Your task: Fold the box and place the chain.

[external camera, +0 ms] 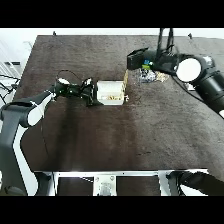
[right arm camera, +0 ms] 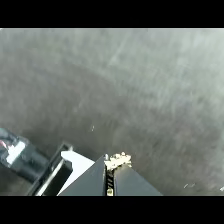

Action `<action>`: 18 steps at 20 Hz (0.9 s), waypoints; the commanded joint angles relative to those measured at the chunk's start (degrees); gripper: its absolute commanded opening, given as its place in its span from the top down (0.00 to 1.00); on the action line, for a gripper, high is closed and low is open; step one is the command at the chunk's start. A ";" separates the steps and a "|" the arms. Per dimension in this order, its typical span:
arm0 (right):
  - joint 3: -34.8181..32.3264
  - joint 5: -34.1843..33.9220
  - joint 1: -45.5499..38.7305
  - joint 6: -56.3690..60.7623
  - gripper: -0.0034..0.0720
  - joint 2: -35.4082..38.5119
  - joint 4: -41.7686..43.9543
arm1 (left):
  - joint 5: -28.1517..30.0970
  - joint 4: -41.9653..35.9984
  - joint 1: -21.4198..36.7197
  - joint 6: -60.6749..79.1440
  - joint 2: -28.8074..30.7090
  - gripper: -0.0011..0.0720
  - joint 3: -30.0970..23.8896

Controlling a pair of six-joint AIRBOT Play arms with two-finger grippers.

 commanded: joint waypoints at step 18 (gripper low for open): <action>-7.04 -2.56 2.23 -8.13 0.49 -12.24 -2.12 | 0.00 0.00 0.04 0.00 0.02 0.58 0.04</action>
